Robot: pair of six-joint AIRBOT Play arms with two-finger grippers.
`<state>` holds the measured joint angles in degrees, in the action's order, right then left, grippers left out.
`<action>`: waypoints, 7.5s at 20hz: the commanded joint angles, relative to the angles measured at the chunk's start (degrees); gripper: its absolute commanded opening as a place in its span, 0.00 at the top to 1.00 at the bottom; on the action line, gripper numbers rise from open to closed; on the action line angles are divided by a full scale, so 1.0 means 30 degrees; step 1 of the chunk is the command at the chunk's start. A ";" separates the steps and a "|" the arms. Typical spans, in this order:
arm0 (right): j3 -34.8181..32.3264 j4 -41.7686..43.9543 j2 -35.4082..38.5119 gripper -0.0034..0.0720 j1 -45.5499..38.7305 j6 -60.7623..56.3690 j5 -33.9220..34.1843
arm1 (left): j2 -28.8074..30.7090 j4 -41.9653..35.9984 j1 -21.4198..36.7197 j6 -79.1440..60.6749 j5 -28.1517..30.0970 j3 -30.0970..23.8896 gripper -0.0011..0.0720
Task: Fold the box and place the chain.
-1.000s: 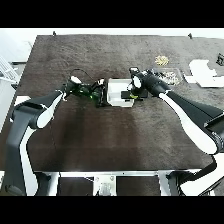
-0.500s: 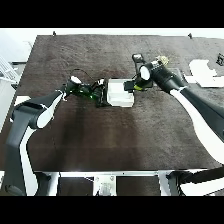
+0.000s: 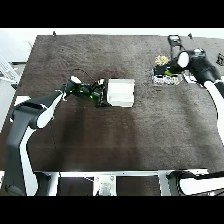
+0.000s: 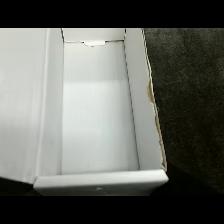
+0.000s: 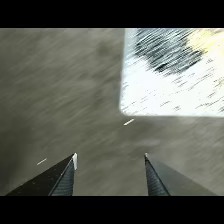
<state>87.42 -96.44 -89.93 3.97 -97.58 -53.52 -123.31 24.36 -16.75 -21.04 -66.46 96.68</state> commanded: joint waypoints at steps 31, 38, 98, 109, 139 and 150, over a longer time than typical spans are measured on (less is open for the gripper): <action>0.8553 0.5938 -0.6360 0.95 -0.3475 0.7016 -0.2681 | 0.0000 0.0007 0.0015 0.0000 -0.0007 0.0000 0.36; 0.8553 0.5938 -0.3643 0.95 -0.3330 0.6666 -0.2856 | 0.0000 0.0007 0.0015 0.0000 -0.0007 0.0000 0.36; -0.3752 0.3300 0.3300 0.40 0.1086 0.3963 -0.0525 | 0.0000 0.0007 0.0015 0.0000 -0.0015 0.0000 0.36; -0.6054 1.3719 -0.1923 0.25 -0.2936 0.9857 0.6339 | 0.0000 0.0007 0.0015 0.0000 -0.0007 0.0000 0.36; -0.2433 1.4841 0.7417 0.95 0.0641 1.1591 0.1224 | 0.0000 0.0007 0.0015 0.0000 -0.0007 0.0000 0.36; -0.7453 1.4994 0.6994 0.95 0.5100 1.1599 0.5734 | 0.0000 0.0007 0.0015 0.0000 -0.0007 0.0000 0.36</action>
<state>69.76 -51.59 -68.23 15.99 -62.78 -43.90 -123.31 24.38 -16.75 -21.02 -66.50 96.68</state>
